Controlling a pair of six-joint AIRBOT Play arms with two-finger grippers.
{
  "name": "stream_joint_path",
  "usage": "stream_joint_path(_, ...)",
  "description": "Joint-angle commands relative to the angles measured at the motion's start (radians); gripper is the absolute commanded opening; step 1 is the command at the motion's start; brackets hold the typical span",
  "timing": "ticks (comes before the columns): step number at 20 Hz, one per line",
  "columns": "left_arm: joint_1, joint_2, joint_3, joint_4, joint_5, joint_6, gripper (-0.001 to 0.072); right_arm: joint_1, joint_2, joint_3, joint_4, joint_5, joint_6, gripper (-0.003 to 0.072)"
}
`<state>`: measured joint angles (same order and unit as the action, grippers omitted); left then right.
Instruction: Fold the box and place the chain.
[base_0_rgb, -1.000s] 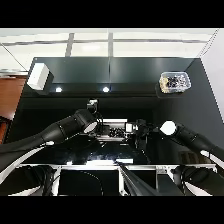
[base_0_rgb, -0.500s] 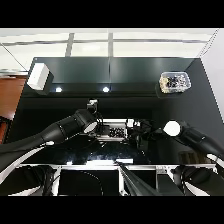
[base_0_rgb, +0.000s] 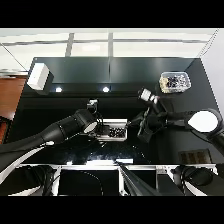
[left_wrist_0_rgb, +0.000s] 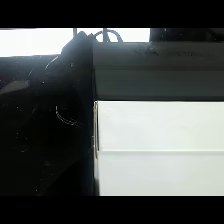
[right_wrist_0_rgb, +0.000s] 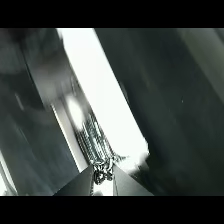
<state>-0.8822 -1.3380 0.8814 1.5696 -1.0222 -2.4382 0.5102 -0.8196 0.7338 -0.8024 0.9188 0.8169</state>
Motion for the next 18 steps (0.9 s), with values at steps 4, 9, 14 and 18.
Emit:
stream_joint_path(4,0.000,0.000,0.001,0.000,0.001,0.000,0.0031,-0.001,-0.140,0.025,0.164,-0.013,0.160,0.0010)
stream_joint_path(9,0.000,0.000,0.001,0.005,0.012,0.000,0.0031,-0.002,-0.210,0.020,0.170,0.083,0.159,0.0145)
stream_joint_path(14,0.001,0.000,0.001,0.005,-0.016,0.000,0.0031,-0.120,-0.158,0.042,0.122,0.206,0.159,0.0464)
stream_joint_path(18,0.012,0.001,0.015,0.004,-0.028,-0.009,0.0097,-0.325,-0.030,0.042,0.110,0.303,0.159,0.0464)
